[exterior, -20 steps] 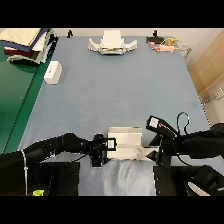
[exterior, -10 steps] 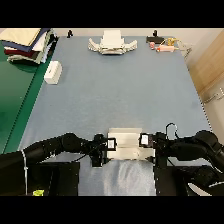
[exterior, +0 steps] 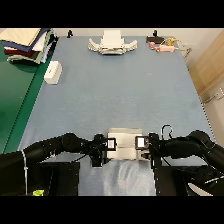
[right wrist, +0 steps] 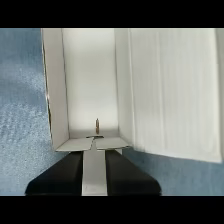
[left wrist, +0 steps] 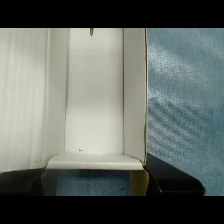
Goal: Fold the box.
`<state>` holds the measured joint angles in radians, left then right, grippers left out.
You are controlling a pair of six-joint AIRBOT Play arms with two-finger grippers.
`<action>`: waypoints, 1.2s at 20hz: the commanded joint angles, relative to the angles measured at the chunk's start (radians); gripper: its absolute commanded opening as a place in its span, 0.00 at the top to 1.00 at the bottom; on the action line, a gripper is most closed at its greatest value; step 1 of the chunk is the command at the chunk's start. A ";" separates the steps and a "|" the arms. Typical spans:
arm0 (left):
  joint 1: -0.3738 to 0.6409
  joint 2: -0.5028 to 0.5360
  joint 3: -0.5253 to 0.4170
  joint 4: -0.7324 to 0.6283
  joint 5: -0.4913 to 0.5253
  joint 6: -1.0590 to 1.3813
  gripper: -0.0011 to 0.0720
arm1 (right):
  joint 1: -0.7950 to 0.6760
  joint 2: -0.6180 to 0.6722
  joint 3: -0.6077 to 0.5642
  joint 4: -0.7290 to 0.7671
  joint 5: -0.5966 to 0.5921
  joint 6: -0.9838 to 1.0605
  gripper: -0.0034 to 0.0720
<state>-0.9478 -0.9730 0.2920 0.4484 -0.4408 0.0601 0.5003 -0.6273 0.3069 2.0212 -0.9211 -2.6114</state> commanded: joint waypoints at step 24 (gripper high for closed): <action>0.000 0.000 0.000 0.000 0.000 0.000 0.35 | 0.049 -0.001 0.150 -0.469 -0.298 0.785 0.95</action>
<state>-0.9478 -0.9730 0.2920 0.4488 -0.4408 0.0605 0.5499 -0.6292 0.3965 1.7760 -1.0645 -2.1536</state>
